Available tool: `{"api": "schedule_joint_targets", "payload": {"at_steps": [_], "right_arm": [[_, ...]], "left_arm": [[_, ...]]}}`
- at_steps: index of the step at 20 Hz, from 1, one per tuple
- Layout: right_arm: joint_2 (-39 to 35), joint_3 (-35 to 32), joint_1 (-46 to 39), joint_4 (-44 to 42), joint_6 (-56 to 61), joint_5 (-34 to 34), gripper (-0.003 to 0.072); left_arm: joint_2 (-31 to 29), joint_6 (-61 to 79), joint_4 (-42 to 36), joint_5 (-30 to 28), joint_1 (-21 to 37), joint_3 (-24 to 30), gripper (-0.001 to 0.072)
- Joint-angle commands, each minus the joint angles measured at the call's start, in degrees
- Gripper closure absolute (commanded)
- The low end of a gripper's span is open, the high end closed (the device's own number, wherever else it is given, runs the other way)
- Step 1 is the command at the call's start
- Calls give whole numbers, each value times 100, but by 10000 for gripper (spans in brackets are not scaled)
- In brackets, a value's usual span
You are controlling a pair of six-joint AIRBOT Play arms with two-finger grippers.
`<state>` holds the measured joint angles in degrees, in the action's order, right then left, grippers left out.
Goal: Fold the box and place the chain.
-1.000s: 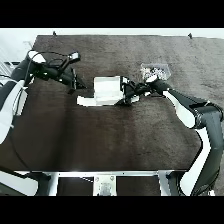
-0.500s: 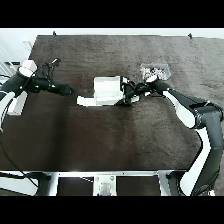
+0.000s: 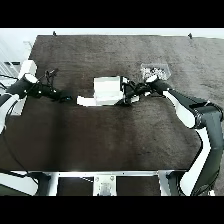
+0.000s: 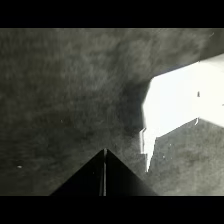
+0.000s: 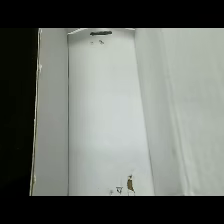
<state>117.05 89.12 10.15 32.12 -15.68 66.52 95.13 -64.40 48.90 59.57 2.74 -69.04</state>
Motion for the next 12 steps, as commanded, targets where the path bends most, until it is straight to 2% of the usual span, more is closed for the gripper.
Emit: {"api": "schedule_joint_targets", "payload": {"at_steps": [1,8,12], "right_arm": [[0,-2,2,-2,2,2,51],[0,-2,2,-2,2,2,52],[0,-2,2,-2,2,2,51]], "left_arm": [[227,186,-426,122,-2,4,694],[608,645,-1279,483,-63,4,694],[688,798,-1432,162,-404,0,693]]}}
